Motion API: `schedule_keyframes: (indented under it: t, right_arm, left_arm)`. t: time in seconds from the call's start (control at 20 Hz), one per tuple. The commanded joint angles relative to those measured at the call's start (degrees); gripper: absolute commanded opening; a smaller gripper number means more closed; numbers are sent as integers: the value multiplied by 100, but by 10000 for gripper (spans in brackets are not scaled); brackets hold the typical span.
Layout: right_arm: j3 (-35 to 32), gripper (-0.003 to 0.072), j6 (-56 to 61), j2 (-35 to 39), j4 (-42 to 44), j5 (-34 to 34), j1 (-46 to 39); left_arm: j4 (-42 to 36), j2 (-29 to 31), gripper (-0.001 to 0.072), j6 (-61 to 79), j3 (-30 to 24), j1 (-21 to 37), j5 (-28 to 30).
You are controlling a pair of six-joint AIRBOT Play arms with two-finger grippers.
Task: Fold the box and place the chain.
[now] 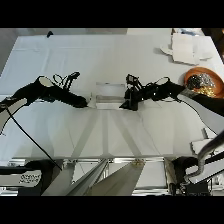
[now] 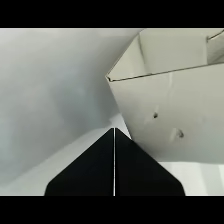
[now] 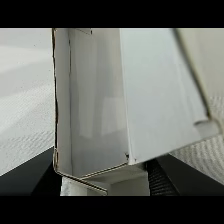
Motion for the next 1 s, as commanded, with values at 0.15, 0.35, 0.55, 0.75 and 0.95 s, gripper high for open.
schedule_keyframes:
  t: [0.15, 0.35, 0.55, 0.75, 0.95]
  right_arm:
    - [-2, 308, 2, -2, 2, -2, 0]
    - [0, 308, 2, 0, 2, -2, 0]
    - [0, 308, 2, -2, 2, 0, 0]
    - [-2, 308, 2, -2, 2, 0, 0]
    - [0, 308, 2, -2, 2, 0, 0]
  left_arm:
    - [-890, 20, 8, 511, 7, 4, 85]
    - [-892, 20, 15, 514, 7, 13, 240]
    - [-1272, 20, 46, 822, 7, 28, 208]
    - [-1502, 66, 92, 1075, 7, 197, 92]
    - [-1731, 85, 98, 1384, 7, 330, -313]
